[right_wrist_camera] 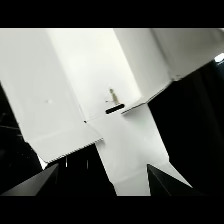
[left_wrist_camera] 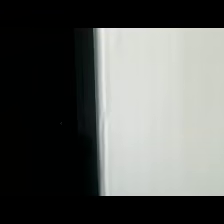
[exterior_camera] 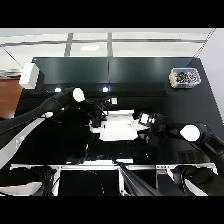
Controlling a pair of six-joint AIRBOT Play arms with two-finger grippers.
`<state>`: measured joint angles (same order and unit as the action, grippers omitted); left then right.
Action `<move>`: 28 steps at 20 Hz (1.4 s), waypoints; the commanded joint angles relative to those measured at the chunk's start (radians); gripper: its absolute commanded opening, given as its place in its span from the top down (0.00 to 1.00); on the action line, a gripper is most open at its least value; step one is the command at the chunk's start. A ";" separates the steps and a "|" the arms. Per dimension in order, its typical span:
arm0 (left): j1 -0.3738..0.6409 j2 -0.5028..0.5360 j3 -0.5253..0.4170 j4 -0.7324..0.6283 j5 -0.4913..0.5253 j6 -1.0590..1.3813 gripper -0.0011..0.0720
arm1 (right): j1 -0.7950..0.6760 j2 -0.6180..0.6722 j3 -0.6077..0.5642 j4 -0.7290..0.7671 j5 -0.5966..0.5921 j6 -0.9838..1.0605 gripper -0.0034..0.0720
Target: Fold the box and place the chain.
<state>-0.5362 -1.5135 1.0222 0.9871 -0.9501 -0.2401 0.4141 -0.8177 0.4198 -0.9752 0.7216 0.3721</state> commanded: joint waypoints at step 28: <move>0.002 0.001 -0.002 -0.005 -0.005 0.034 0.95 | -0.038 -0.169 0.117 0.267 -0.028 -0.384 0.01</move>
<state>-0.5343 -1.5135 1.0206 0.9821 -0.9535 -0.2062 0.3946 -0.9871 0.5186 -0.7136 0.6945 -0.0113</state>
